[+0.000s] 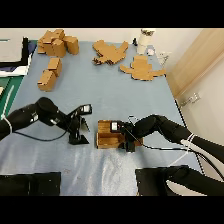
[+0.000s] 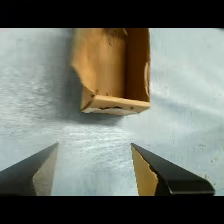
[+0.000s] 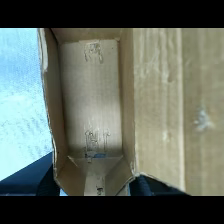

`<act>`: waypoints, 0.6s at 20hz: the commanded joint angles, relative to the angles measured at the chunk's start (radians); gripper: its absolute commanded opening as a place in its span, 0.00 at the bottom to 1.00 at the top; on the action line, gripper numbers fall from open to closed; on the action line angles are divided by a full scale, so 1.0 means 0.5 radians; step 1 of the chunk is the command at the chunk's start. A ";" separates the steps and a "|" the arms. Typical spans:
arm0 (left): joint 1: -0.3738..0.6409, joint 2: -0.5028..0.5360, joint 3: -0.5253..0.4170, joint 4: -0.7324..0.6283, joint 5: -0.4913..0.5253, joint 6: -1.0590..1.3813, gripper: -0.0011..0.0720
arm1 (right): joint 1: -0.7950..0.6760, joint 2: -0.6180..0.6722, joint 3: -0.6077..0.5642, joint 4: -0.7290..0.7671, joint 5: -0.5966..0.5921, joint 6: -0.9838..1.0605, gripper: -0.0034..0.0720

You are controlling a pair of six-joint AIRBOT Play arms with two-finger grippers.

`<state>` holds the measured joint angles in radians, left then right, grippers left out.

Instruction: Fold the box.

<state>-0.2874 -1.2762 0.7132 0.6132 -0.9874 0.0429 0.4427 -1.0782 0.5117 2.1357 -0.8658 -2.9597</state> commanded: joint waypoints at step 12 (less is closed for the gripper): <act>-0.447 0.050 -0.221 -0.288 0.734 0.304 0.97 | -0.002 0.000 0.000 -0.002 0.000 0.001 0.68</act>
<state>-0.4805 -1.2488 0.6041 0.5129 -0.6724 0.1745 0.4427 -1.0782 0.5117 2.1349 -0.8658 -2.9593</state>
